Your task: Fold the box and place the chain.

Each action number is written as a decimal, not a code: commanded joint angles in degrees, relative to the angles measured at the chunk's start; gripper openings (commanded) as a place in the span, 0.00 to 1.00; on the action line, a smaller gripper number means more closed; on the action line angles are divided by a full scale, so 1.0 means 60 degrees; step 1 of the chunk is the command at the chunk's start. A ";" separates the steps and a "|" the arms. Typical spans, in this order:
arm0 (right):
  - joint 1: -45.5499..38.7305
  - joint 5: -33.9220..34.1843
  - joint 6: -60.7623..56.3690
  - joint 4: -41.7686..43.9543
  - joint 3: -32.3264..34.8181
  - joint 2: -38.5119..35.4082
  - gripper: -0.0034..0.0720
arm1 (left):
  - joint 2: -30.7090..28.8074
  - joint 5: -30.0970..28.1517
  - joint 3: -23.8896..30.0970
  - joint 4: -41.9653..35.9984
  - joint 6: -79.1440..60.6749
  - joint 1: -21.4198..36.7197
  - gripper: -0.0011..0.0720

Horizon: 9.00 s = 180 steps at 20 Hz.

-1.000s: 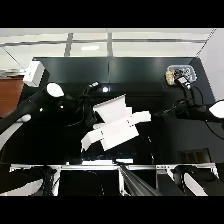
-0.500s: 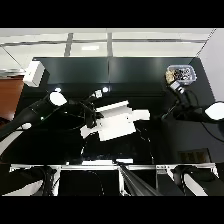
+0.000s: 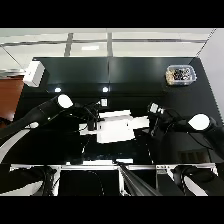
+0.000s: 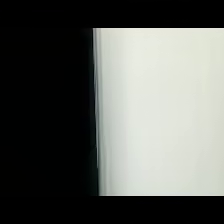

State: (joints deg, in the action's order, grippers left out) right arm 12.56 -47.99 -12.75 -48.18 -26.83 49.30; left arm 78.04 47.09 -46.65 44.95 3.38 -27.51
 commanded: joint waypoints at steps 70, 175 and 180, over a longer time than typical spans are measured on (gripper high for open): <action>0.1945 0.1242 0.4980 0.3810 -0.0670 0.3745 0.93 | 0.0375 0.0255 -0.0040 0.0113 -0.0528 -0.0007 0.05; 0.2375 0.1457 0.3912 0.2699 -0.0998 0.4087 0.63 | -0.2084 -0.0823 0.2116 0.0535 0.0641 -0.0419 0.46; 0.2375 0.1457 0.3916 0.2699 -0.0998 0.4087 0.63 | -0.1996 -0.0820 0.2116 -0.0758 0.0423 -0.0419 0.31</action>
State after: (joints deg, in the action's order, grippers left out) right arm 26.79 -39.24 10.74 -31.99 -32.77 73.80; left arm 65.65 42.11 -33.91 45.39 6.57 -29.98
